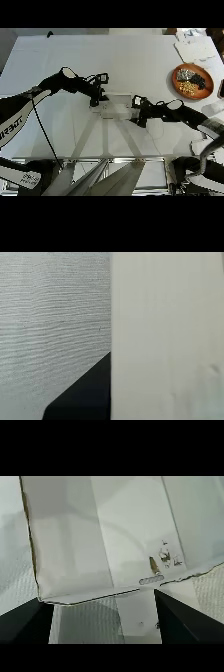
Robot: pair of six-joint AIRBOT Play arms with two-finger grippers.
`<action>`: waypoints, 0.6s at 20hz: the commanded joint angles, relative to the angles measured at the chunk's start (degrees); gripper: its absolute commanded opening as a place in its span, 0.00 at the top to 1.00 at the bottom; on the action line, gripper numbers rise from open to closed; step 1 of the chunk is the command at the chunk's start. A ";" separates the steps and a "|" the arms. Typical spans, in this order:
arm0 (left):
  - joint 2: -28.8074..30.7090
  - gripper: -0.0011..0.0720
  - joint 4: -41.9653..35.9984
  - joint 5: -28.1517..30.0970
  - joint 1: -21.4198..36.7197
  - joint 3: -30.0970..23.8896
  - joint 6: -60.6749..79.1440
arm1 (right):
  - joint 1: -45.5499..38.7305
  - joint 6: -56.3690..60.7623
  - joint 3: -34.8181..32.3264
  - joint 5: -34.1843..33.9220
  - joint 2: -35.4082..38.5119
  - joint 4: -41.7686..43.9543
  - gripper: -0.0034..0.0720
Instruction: Fold the box and place the chain.
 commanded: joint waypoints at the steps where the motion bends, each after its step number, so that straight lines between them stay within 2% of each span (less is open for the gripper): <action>1: -0.02 0.97 0.00 0.02 0.04 -0.02 0.04 | 0.35 5.75 -0.02 -3.82 -0.31 1.44 0.04; 6: -0.02 0.97 0.00 0.00 0.04 -0.02 0.02 | 0.35 8.41 0.35 -3.61 -0.07 1.51 0.04; 12: -0.02 0.97 0.00 0.02 0.04 -0.02 0.02 | 0.33 7.89 4.37 -3.69 -0.09 1.22 0.04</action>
